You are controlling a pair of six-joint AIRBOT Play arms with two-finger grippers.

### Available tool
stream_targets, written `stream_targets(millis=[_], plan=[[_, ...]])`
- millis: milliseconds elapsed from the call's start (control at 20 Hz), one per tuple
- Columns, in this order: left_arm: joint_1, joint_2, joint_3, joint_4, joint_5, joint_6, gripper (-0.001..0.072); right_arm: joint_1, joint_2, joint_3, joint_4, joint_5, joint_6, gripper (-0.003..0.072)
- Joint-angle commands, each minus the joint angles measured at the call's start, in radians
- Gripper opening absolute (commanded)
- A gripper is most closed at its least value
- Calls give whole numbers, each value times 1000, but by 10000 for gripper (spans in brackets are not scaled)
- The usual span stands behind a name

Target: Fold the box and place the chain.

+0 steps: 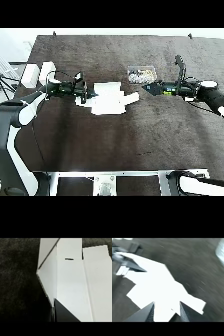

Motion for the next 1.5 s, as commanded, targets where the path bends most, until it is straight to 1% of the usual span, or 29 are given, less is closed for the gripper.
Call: stream_targets(millis=[0, 100, 150, 200, 400, 500, 550, 600, 650, 700, 750, 850, 950, 1100, 1250, 1450], plan=[[0, -1, 1, -1, 0, 0, 20, 39, 46, -18, 112, 42, -142, 368], [0, -1, 1, -1, 1, 0, 21, 55, 46, -18, 195, 38, -162, 368], [0, -1, 1, -1, 0, 0, 21, 61, 46, -18, 194, 34, -190, 368], [0, -1, 1, -1, 0, 0, 20, 71, 46, -18, 161, 33, -191, 368], [0, -1, 1, -5, 0, 0, 21, 177, 48, -19, -129, -29, -191, 368], [0, -1, 1, -6, 1, 0, 21, 254, 47, -31, -306, -132, -216, 382], [0, -1, 1, -8, 1, 0, 21, 289, 46, -48, -363, -199, -254, 404], [0, -1, 1, -10, 1, 0, 21, 331, 46, -76, -402, -287, -314, 463], [0, -1, 1, -10, 1, 0, 21, 371, 46, -109, -412, -375, -366, 554], [0, -1, 1, -10, 1, 0, 21, 409, 46, -143, -412, -442, -428, 558], [0, -1, 1, -10, 0, 0, 21, 438, 46, -167, -412, -469, -466, 559], [0, -1, 1, -11, 1, 0, 21, 478, 46, -195, -410, -483, -486, 559], [0, -1, 1, -11, 0, 0, 20, 492, 27, -197, -402, -498, -489, 559], [0, -1, 1, -11, 0, 0, 21, 505, -28, -196, -399, -498, -549, 559], [0, -1, 1, -12, 0, 0, 21, 518, -60, -195, -397, -544, -565, 558], [0, -1, 1, -12, 1, 0, 20, 519, -101, -174, -315, -560, -621, 557]])
